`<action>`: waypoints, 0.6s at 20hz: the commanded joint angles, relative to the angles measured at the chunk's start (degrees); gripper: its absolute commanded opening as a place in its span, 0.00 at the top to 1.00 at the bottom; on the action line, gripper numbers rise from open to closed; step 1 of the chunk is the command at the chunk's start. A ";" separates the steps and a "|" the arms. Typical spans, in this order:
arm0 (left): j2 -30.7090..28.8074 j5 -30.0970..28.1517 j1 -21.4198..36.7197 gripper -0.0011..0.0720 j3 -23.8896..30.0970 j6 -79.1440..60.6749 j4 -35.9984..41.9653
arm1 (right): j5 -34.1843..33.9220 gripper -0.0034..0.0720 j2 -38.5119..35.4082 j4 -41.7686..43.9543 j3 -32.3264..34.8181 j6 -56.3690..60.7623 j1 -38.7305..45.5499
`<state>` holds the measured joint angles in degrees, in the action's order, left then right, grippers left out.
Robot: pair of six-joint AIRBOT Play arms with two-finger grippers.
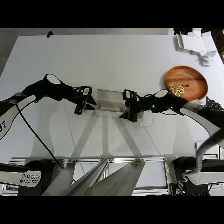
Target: Fold the box and place the chain.
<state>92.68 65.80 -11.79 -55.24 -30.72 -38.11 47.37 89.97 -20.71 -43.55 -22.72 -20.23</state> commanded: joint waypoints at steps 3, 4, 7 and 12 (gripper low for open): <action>0.09 -0.44 -0.85 0.76 0.02 0.63 1.38 | 0.02 0.38 0.04 0.00 0.00 0.00 0.00; 0.11 -0.50 -1.07 0.71 0.02 1.33 1.99 | 0.00 0.38 0.04 0.00 0.00 0.00 0.00; 0.09 -1.64 -1.03 0.56 0.02 4.92 2.08 | 0.00 0.38 0.04 0.00 0.00 0.00 0.00; -0.48 -2.16 -0.59 0.81 0.02 12.04 0.00 | 0.00 0.38 0.04 0.00 0.00 0.00 0.00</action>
<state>92.60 63.88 -12.62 -55.24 -23.44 -36.42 47.37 89.97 -20.73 -43.55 -22.72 -20.23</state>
